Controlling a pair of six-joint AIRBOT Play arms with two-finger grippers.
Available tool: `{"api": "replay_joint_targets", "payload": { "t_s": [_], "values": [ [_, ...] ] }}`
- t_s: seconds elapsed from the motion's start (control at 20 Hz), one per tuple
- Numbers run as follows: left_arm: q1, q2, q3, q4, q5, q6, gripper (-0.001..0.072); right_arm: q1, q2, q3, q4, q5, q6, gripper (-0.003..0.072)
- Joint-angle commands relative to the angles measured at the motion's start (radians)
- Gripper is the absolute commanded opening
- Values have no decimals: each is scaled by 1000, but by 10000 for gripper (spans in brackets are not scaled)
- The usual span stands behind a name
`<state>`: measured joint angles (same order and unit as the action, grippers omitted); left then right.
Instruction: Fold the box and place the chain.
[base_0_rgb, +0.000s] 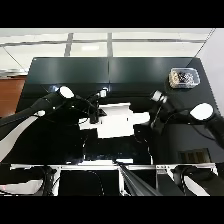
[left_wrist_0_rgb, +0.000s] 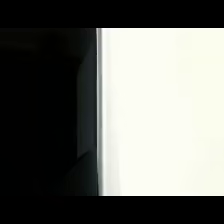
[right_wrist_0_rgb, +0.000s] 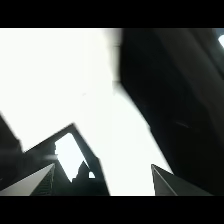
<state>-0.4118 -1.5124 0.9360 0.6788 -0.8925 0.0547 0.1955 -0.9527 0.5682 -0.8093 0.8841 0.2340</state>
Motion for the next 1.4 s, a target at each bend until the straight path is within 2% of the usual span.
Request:
{"api": "replay_joint_targets", "payload": {
  "t_s": [0.0,0.3,0.5,0.65,0.85,1.35],
  "values": [
    [-11,-4,-1,27,30,53,25,118,-59,-49,28,-35,-223,709],
    [-11,-4,-1,27,57,51,25,241,-141,-49,50,-88,-394,708],
    [-11,-4,-1,19,51,51,26,294,-145,-49,61,-216,-397,708],
    [-11,-4,-1,16,50,51,26,299,-185,-49,77,-237,-406,708],
    [-11,-4,-1,16,48,50,25,299,-210,-49,237,-309,-457,707],
    [-11,-4,-1,16,43,50,26,278,-200,-17,230,-296,-474,707]
  ]
}}
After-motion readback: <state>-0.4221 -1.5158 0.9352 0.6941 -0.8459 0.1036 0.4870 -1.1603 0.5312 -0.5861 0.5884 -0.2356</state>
